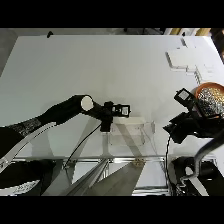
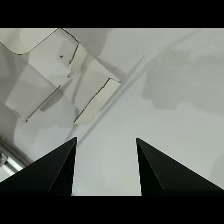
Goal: Fold the box and place the chain.
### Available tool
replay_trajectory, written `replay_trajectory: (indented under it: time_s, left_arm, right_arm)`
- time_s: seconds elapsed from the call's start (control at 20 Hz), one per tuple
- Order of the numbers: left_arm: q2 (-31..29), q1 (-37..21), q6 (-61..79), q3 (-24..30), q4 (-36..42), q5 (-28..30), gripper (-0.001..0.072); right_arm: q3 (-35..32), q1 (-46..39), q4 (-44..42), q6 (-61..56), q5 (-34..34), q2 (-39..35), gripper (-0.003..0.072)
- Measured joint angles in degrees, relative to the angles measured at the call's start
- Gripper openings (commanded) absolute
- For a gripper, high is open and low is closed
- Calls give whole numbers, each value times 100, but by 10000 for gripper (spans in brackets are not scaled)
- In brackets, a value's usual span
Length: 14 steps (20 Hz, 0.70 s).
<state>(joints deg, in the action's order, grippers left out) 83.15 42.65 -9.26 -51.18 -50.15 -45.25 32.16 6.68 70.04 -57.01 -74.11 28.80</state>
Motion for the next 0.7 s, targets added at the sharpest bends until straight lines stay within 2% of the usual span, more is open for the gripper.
replay_trajectory:
  time_s: [0.1, 0.2, 0.3, 0.4, 0.45, 0.5, 0.7]
  left_arm:
    - [0, 0, 0, 0, 9, 0, 12]
    - [0, 0, 0, 0, 15, -2, 12]
    - [0, 0, 0, 0, 17, -2, 12]
    - [0, 0, 0, -2, 22, 0, 12]
    - [0, 0, 0, 0, 22, -2, 12]
    - [0, 0, 0, 0, 24, -2, 12]
    - [0, 0, -2, 0, 28, -2, 12]
  right_arm:
    - [0, 0, -22, 13, 0, 0, 379]
    - [0, 0, -87, 37, -2, 0, 307]
    - [0, 0, -203, 98, -11, 0, 268]
    - [0, 37, -372, 192, -26, 0, 139]
    - [-2, 94, -437, 236, -33, 0, 48]
    - [-2, 197, -498, 295, -35, 0, 15]
    - [-26, 944, -625, 535, 94, 42, 15]
